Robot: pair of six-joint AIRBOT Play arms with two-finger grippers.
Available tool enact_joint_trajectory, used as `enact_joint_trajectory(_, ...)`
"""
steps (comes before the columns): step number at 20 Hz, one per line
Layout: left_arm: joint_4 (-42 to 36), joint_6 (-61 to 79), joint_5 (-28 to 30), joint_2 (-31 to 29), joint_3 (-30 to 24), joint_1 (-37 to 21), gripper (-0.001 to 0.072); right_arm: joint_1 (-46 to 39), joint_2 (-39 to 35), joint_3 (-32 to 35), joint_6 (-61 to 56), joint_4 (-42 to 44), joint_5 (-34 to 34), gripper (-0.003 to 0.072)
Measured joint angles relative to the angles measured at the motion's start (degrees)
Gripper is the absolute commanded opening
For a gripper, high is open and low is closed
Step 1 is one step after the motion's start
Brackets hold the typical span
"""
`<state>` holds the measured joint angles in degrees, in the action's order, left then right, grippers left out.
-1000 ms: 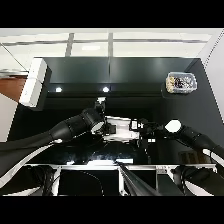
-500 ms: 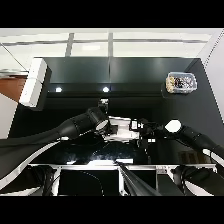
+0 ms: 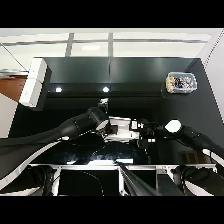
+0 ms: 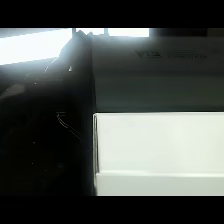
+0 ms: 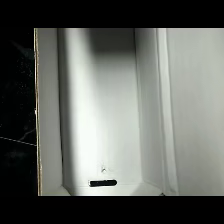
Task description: Fold the box and place the chain.
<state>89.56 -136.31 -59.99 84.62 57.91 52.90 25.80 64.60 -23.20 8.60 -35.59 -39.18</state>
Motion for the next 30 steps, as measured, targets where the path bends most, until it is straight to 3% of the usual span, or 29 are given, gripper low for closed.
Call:
enact_joint_trajectory(2,0.1,0.1,-0.2,0.0,0.0,0.0,0.0228,0.0,0.0,0.0,0.0,0.0,0.0,0.0524)
enact_joint_trajectory(3,0.3,0.2,-0.7,0.0,0.0,0.0,0.0253,0.0,0.0,0.0,0.0,0.0,0.0,0.0524)
enact_joint_trajectory(10,-0.3,-0.6,-0.6,0.0,0.0,0.0,0.0221,0.0,0.0,0.0,0.0,0.0,0.0,0.0524)
enact_joint_trajectory(30,0.1,-0.7,-2.0,0.0,2.0,-0.5,0.0223,0.0,0.0,0.0,0.0,0.0,0.0,0.0524)
